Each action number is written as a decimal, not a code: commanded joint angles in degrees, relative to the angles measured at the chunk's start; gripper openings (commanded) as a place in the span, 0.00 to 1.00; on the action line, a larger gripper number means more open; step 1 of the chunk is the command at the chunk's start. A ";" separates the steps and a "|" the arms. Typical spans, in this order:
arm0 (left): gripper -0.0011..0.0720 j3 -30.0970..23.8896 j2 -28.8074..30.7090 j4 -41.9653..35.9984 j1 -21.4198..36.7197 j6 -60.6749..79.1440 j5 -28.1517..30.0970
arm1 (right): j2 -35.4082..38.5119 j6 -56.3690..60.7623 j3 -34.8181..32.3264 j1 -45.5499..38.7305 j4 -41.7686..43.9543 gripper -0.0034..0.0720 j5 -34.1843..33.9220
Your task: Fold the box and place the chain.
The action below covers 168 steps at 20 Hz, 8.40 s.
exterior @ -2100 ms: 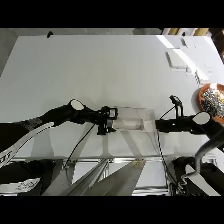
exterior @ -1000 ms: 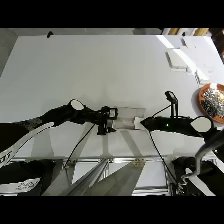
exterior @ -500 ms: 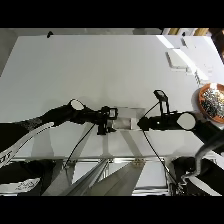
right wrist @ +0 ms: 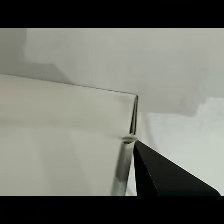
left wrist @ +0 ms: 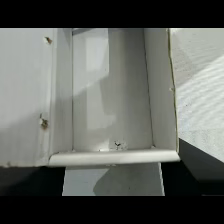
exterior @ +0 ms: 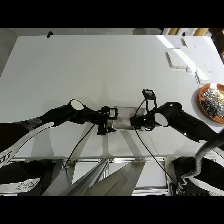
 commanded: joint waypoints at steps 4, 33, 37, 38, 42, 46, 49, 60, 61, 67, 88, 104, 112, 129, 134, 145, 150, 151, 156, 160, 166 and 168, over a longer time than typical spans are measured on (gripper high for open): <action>0.39 0.04 -0.04 0.02 0.02 0.02 0.00 | -2.38 6.60 1.22 1.14 -5.88 0.49 0.79; 0.39 0.04 -0.04 0.02 0.02 0.02 -0.02 | -4.22 4.59 1.22 3.63 -8.59 0.07 0.72; 0.39 0.04 -0.04 0.02 0.02 0.02 0.00 | 3.04 -0.90 1.18 3.63 -10.84 0.56 2.51; 0.39 0.04 -0.04 0.02 0.02 0.02 0.00 | 5.22 -4.02 1.18 3.63 -10.84 0.62 2.78; 0.39 0.04 -0.04 0.02 0.02 0.02 0.00 | 15.15 -15.67 1.20 2.16 -10.88 0.67 4.94; 0.39 0.04 -0.04 0.02 0.02 0.02 0.00 | 24.59 -22.51 1.81 -12.70 -12.33 0.67 8.83; 0.39 0.04 -0.04 0.02 0.02 0.02 0.00 | 27.65 -31.04 1.97 -29.07 -19.12 0.65 6.51; 0.39 0.04 -0.04 0.02 0.02 0.02 0.00 | 9.03 -35.85 1.86 -68.28 -19.69 0.53 -10.60; 0.39 0.04 -0.04 0.02 0.02 0.02 0.00 | 7.45 -35.85 1.86 -70.07 -19.37 0.45 -11.04; 0.39 0.04 -0.04 0.02 0.02 0.00 0.00 | 2.75 -39.80 1.86 -72.13 -14.88 0.43 -14.78; 0.39 0.04 -0.04 0.02 0.02 0.02 0.00 | -5.16 -41.88 1.84 -72.13 -12.81 0.10 -14.29; 0.39 0.04 -0.04 0.02 0.02 0.02 0.00 | 29.18 -51.45 1.84 -53.24 7.56 0.07 5.22; 0.39 0.04 -0.04 0.02 0.02 0.02 0.00 | 38.84 -65.31 1.84 -35.01 25.64 0.07 15.98; 0.39 0.04 -0.04 0.02 0.02 0.02 0.00 | 19.21 -70.38 1.84 -6.36 31.04 0.07 -5.11; 0.39 0.04 -0.04 0.02 0.02 0.02 0.00 | 11.30 -70.40 1.84 -2.78 28.09 0.07 -6.21; 0.39 0.04 -0.04 0.02 0.02 0.02 0.00 | 19.37 -83.80 1.84 -5.75 9.44 0.60 4.90; 0.39 0.04 -0.04 0.02 0.02 0.02 0.00 | 22.08 -102.31 -0.63 -17.77 6.64 0.26 12.22; 0.39 0.04 -0.04 0.02 0.02 0.02 0.00 | 22.08 -106.01 -2.62 -20.00 6.75 0.26 10.95; 0.39 0.04 -0.04 0.02 0.02 0.02 0.00 | 21.94 -117.15 -12.44 -24.41 6.75 0.26 3.54; 0.39 0.04 -0.04 0.02 0.02 0.02 0.00 | 19.06 -119.93 -13.81 -24.41 6.69 0.26 -0.37; 0.39 0.04 -0.04 0.02 0.02 0.02 0.00 | 13.88 -119.95 -13.84 -24.41 6.27 0.26 -2.73; 0.39 0.04 -0.04 0.02 0.02 0.02 0.00 | 13.33 -119.95 -13.84 -24.41 6.27 0.26 -3.93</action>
